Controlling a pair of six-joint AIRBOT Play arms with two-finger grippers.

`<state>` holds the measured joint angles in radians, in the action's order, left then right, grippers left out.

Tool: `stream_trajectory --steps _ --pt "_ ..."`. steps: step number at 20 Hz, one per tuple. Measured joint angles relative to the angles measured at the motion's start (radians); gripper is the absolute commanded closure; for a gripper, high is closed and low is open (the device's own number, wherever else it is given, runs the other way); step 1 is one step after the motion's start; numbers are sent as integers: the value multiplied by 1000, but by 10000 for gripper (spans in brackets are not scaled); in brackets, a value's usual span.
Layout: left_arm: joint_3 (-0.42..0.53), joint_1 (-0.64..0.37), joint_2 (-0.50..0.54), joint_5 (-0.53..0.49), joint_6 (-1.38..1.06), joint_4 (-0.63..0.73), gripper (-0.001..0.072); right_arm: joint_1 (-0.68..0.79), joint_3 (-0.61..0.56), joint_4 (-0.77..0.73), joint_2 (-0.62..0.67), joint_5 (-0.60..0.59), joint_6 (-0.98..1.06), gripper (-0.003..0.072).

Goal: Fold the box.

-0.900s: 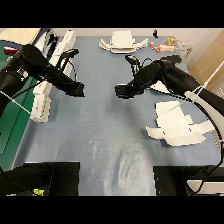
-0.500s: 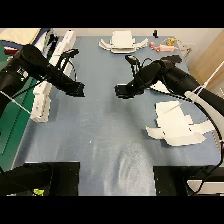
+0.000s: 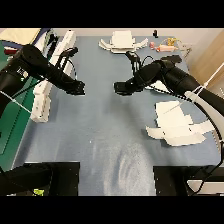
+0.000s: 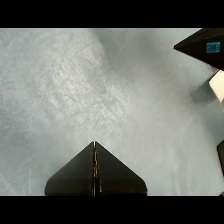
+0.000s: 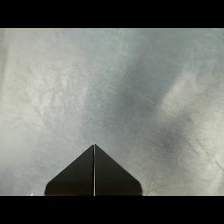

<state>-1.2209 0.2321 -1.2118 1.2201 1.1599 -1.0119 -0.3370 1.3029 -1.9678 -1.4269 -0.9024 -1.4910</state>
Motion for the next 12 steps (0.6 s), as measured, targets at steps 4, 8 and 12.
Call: stream_trajectory --steps 4,8,12 --pt "0 0 0 -35 0 4 694 0 0 -6 0 13 1 682" --pt "0 0 0 -51 0 7 694 33 40 41 4 -66 41 509" --pt "0 0 0 -56 0 19 693 171 159 332 27 -394 116 234"
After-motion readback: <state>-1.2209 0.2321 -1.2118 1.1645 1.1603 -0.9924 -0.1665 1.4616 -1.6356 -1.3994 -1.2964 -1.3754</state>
